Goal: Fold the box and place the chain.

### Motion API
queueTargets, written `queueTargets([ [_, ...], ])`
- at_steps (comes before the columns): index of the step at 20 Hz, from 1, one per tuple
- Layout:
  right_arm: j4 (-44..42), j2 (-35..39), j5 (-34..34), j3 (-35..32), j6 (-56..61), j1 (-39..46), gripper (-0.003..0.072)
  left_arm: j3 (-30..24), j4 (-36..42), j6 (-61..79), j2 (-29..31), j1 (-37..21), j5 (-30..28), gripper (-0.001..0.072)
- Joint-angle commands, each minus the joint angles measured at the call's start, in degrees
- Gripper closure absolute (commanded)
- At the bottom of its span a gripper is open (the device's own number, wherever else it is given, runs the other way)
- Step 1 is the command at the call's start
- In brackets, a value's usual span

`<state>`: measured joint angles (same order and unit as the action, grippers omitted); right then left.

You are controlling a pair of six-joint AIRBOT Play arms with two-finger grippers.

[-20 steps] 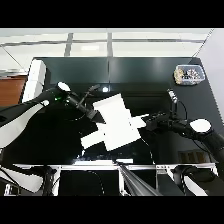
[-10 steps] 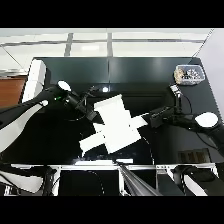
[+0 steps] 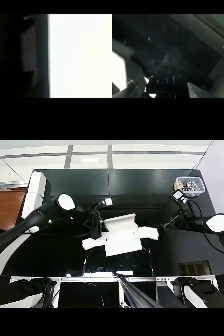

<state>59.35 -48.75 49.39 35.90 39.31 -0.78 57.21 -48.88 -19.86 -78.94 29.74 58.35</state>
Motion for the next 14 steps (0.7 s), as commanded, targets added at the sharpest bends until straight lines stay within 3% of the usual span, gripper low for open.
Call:
queueTargets([
  [1,-4.8,0.0,0.4,-1.0,-7.1,-0.7,-0.0017,-0.5,-3.2,7.7,-1.3,3.7,-7.4,0.0683],
  [7,-7.3,0.0,3.5,-5.6,-13.9,-5.4,-0.0017,-0.5,-4.1,7.6,-6.9,4.0,-6.9,0.0682],
  [14,-6.7,-0.2,3.9,-9.9,-25.9,-12.6,-0.0017,-0.5,-4.7,7.6,-7.4,4.0,-6.9,0.0682],
])
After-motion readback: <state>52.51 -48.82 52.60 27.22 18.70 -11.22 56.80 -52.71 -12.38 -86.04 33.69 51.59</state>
